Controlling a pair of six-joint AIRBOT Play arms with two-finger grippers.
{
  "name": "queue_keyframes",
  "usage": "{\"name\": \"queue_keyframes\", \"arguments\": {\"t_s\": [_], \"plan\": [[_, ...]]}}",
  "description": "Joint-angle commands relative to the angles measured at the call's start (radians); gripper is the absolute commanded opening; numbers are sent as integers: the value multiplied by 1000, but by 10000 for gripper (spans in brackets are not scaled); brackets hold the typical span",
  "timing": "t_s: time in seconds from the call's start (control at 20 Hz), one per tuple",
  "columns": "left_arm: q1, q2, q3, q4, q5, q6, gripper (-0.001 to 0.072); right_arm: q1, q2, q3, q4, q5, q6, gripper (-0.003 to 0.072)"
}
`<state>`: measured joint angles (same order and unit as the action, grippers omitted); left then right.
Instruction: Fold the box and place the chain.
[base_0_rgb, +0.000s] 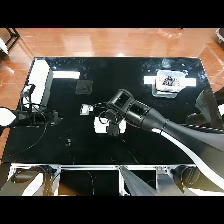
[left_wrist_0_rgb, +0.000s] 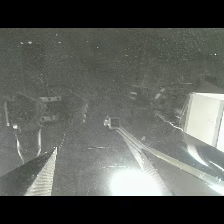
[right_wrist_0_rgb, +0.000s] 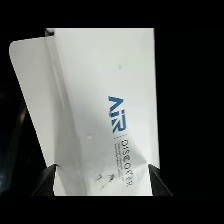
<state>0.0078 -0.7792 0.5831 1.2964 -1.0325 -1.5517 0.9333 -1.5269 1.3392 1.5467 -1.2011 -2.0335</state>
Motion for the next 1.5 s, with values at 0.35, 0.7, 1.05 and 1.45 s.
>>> {"name": "queue_keyframes", "arguments": {"t_s": [0.35, 0.7, 1.05, 1.45], "plan": [[0, 0, 1, 0, 4, 0, 625, 10, 0, -13, -35, 23, 24, 467], [0, 0, 1, 0, 3, 0, 625, 9, 3, -13, 28, -13, -9, 18], [0, 0, 1, 0, 3, 0, 625, -20, 33, -10, 35, -16, 0, 17], [0, 0, 1, 0, 3, 0, 625, -38, 37, 19, 35, -22, -1, 17]]}}
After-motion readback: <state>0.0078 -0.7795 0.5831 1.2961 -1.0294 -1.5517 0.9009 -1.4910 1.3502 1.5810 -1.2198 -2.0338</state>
